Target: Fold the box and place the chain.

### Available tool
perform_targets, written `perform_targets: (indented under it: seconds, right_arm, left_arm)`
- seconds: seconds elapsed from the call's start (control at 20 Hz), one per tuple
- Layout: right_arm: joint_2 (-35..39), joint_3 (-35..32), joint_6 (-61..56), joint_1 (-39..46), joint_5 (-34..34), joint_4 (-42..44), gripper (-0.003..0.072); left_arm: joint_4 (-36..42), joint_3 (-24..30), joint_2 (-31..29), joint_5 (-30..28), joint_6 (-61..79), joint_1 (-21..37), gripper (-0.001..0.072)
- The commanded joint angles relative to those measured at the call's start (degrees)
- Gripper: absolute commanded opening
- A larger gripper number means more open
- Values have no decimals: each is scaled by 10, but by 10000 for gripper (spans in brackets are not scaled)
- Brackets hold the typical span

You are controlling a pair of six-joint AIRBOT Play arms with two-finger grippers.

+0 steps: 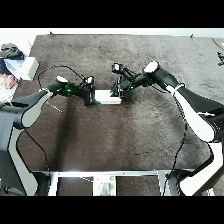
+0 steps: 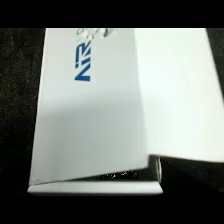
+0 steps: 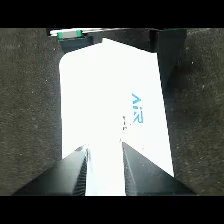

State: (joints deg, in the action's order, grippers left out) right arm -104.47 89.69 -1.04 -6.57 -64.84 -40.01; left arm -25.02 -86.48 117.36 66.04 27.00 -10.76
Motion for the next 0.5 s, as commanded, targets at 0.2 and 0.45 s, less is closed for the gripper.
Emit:
perform_targets:
  seconds: [0.2, 0.45]
  right_arm:
    - [0, 0, 26, -7, 48, -10, 317]
    - [15, 1, 40, -8, 83, -9, 307]
  left_arm:
    - [0, 0, 0, 0, 0, 0, 534]
    - [0, 0, 0, 0, 0, 0, 534]
